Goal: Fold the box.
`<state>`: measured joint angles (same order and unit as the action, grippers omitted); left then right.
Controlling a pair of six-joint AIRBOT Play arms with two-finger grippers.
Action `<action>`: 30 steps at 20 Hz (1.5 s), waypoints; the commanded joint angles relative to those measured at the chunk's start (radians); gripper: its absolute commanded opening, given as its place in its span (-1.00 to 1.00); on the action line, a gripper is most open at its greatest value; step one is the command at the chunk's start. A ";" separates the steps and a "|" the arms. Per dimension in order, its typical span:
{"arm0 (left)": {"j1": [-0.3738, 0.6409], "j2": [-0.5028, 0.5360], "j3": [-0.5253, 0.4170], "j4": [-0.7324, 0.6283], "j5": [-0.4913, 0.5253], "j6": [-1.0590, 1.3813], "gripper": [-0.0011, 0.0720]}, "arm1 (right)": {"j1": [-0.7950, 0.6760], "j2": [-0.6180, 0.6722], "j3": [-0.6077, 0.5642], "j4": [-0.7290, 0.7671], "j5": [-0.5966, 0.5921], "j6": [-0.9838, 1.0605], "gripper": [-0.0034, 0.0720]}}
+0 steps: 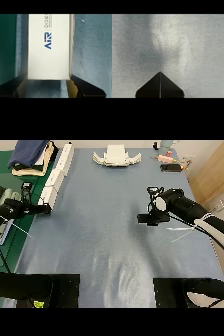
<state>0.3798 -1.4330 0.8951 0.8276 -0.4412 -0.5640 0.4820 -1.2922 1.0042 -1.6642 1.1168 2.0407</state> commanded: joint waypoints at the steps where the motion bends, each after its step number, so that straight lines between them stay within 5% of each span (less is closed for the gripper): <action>1: 0.038 0.068 0.002 0.104 -0.114 -0.040 0.95 | 0.000 0.000 0.000 0.004 0.002 -0.012 -0.90; 8: 0.083 0.246 0.001 0.380 -0.564 -0.243 0.95 | 0.000 -0.001 0.000 0.004 0.000 -0.020 -0.90; 9: 0.083 0.262 0.001 0.385 -0.621 -0.293 0.79 | 0.000 -0.001 0.000 0.004 -0.002 -0.034 -0.90; 11: 0.068 0.293 0.002 0.342 -0.752 -0.376 -0.90 | 0.000 -0.001 0.000 0.017 -0.013 -0.065 -0.90; 15: -0.163 0.323 0.041 0.258 -0.808 -0.429 -0.94 | 0.000 -0.003 0.013 0.082 -0.076 -0.113 -0.90; 21: -0.605 0.216 0.234 0.280 -0.598 -0.661 -0.93 | 0.000 -0.040 0.122 0.130 -0.100 -0.115 -0.90; 30: -0.717 0.156 0.285 0.270 -0.568 -0.686 -0.93 | 0.000 -0.040 0.127 0.159 -0.113 -0.115 -0.90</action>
<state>-0.3130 -1.2701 1.1717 1.0985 -1.0203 -1.2388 0.4820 -1.3319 1.1282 -1.5112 1.0073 1.9259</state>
